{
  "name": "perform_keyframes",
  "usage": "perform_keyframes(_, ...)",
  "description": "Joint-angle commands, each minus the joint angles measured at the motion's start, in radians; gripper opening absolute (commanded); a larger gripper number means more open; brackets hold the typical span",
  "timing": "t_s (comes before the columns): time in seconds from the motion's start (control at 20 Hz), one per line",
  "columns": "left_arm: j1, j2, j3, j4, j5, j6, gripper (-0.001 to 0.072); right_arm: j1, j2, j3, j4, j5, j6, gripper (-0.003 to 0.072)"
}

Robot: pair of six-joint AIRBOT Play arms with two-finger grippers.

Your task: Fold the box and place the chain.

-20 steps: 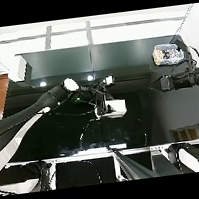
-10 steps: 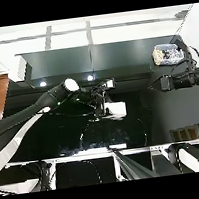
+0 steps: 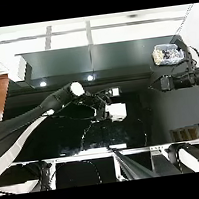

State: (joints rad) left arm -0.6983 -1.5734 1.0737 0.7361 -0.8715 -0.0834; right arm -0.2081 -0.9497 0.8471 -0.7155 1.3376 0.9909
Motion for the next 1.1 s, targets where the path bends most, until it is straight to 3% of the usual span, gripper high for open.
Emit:
perform_keyframes(0.0, -0.042, -0.014, 0.0, 0.023, 0.098, -0.041, 0.0658, -0.001, 0.001, 0.001, 0.0, 0.0, 0.0, 0.0013)
perform_keyframes(0.05, -0.044, -0.013, 0.0, 0.028, 0.102, -0.103, 0.0508, -0.001, 0.001, 0.001, 0.0, 0.0, 0.0, 0.0013)
perform_keyframes(0.1, -0.038, -0.006, 0.002, 0.054, 0.101, -0.203, 0.0296, -0.001, 0.001, 0.001, 0.0, 0.0, 0.0, 0.0013)
perform_keyframes(0.15, -0.026, 0.008, 0.002, 0.098, 0.098, -0.309, 0.0274, -0.001, 0.001, 0.001, 0.0, 0.0, 0.0, 0.0013)
perform_keyframes(0.25, 0.029, 0.061, 0.002, 0.21, 0.062, -0.483, 0.0275, -0.001, 0.001, 0.001, 0.0, 0.0, 0.0, 0.0012)
perform_keyframes(0.4, 0.192, 0.179, -0.001, 0.441, -0.045, -0.748, 0.0274, -0.001, 0.001, 0.001, 0.0, 0.001, 0.0, 0.0013)
perform_keyframes(0.55, 0.458, 0.275, -0.013, 0.712, -0.185, -1.075, 0.0274, -0.001, 0.001, 0.001, 0.0, 0.0, 0.0, 0.0013)
perform_keyframes(0.7, 0.793, 0.314, -0.048, 0.795, -0.257, -1.267, 0.0274, -0.001, 0.001, 0.001, 0.0, -0.011, 0.0, 0.0013)
perform_keyframes(0.85, 1.048, 0.309, -0.058, 0.774, -0.203, -1.308, 0.0274, 0.0, 0.0, -0.011, 0.006, -0.046, 0.011, 0.0013)
perform_keyframes(1.05, 1.122, 0.269, -0.023, 0.772, 0.02, -1.241, 0.0275, 0.001, 0.0, -0.036, 0.008, -0.083, 0.037, 0.0013)
